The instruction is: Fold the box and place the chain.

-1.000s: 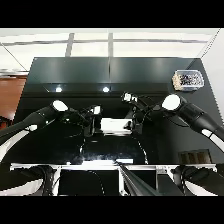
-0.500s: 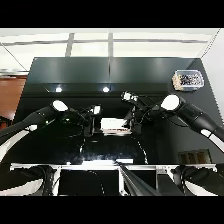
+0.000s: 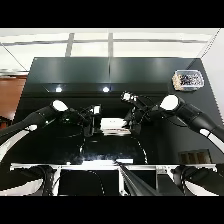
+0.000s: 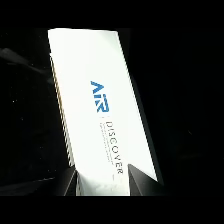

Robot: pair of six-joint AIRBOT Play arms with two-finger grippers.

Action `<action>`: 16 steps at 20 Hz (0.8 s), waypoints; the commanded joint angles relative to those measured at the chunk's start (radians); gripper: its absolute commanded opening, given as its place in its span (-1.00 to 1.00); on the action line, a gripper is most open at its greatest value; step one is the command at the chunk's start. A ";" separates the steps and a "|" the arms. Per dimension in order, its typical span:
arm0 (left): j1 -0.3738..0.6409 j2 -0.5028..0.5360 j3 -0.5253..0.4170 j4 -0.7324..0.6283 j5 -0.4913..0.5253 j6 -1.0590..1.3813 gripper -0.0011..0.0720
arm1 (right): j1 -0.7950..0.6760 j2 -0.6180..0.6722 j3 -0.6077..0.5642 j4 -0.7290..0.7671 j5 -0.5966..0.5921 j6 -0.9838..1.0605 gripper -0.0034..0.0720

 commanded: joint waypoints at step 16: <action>0.000 -0.001 0.000 0.000 0.001 0.000 0.36 | 0.006 -0.024 -0.006 -0.023 0.014 0.028 0.15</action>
